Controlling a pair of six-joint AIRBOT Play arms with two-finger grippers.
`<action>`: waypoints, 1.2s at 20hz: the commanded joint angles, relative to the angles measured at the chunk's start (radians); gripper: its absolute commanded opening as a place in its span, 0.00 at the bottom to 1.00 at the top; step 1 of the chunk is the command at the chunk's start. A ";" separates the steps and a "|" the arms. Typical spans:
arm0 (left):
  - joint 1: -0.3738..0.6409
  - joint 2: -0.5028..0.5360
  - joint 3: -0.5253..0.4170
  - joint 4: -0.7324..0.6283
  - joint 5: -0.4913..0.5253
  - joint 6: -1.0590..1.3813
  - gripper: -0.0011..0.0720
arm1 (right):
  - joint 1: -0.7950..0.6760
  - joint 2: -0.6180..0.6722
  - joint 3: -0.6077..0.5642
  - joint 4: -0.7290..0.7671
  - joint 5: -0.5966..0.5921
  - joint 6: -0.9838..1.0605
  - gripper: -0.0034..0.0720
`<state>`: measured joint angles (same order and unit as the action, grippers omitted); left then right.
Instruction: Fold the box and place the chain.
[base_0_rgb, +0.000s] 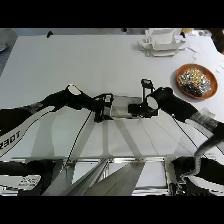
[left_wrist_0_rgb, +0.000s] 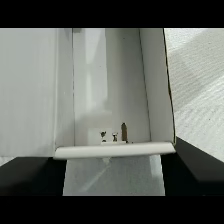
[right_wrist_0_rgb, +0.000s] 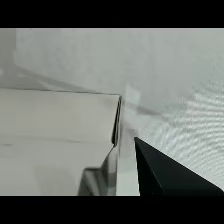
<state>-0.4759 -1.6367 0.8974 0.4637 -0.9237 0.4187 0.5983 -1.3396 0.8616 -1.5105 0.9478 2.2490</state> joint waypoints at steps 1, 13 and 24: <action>0.001 0.001 0.001 0.000 0.000 0.000 0.36 | 0.001 -0.028 0.001 -0.013 0.001 0.057 0.53; 0.001 0.001 0.001 0.000 0.000 0.000 0.36 | 0.001 -0.063 0.053 -0.031 0.006 -0.006 0.43; 0.001 0.001 0.001 0.000 0.000 0.000 0.36 | 0.017 -0.076 0.053 -0.039 0.020 -0.059 0.22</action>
<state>-0.4763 -1.6367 0.8974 0.4637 -0.9234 0.4194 0.6086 -1.4151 0.9134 -1.5520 0.9825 2.1956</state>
